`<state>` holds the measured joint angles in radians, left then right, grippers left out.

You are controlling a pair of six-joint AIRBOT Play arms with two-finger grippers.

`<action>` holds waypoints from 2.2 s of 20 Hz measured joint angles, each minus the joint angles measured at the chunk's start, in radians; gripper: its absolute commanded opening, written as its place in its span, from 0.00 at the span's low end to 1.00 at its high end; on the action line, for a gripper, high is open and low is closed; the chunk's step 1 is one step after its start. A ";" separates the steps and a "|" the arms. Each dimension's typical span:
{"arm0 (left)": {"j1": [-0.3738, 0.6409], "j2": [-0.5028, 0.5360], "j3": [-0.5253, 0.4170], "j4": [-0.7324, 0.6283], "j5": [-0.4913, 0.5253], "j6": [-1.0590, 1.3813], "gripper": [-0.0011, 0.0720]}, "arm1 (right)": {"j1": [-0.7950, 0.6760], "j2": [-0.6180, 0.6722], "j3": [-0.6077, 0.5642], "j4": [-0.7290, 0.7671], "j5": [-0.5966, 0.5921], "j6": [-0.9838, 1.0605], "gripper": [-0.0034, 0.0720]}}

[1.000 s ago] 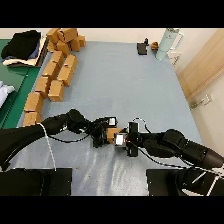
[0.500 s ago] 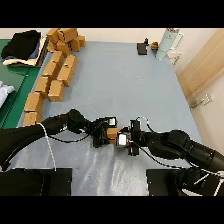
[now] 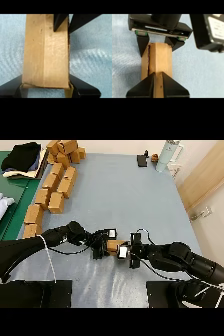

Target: Fold the box.

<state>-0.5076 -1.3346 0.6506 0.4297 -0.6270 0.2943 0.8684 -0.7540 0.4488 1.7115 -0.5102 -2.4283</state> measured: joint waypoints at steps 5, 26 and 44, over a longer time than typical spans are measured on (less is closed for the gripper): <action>0.000 0.000 0.000 0.000 -0.003 0.000 0.65 | 0.000 0.000 0.000 0.009 -0.006 0.000 0.25; 0.000 0.000 0.000 0.000 -0.004 0.001 0.65 | -0.001 -0.024 0.000 0.061 -0.048 0.000 0.37; 0.000 0.000 0.000 0.000 -0.003 0.001 0.65 | 0.000 0.006 0.000 0.069 0.005 0.002 0.07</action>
<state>-0.5079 -1.3346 0.6502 0.4301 -0.6296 0.2955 0.8680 -0.7483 0.4488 1.7805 -0.5049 -2.4268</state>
